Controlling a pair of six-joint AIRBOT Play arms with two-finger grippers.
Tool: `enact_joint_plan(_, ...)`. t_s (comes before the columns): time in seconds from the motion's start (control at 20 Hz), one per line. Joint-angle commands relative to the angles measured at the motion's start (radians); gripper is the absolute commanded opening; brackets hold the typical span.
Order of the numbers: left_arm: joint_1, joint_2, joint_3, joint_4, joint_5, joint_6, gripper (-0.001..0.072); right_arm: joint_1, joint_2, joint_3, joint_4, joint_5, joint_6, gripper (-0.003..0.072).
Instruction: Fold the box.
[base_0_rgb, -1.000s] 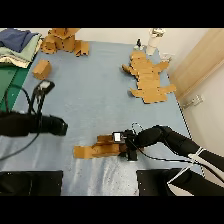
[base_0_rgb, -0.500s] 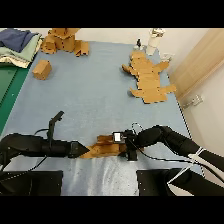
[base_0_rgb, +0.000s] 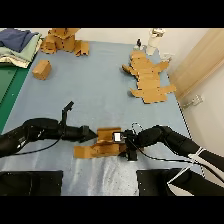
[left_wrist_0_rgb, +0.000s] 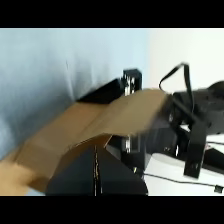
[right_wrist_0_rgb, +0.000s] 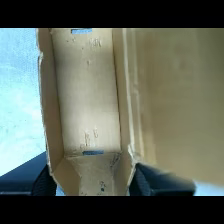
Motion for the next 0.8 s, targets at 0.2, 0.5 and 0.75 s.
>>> enact_joint_plan(0.2, -0.007, -0.177, 0.093, -0.015, -0.053, 0.002, 0.0012, 0.001, 0.000, -0.001, 0.000, 0.000, 0.000, 0.0504)
enact_joint_plan(0.5, -0.053, -0.232, 0.093, 0.006, -0.128, -0.003, 0.0013, 0.001, 0.000, -0.001, 0.000, 0.000, 0.000, 0.0504)
enact_joint_plan(0.75, -0.079, -0.285, 0.093, 0.019, -0.137, -0.004, 0.0012, 0.001, 0.000, -0.001, 0.000, 0.000, 0.000, 0.0504)
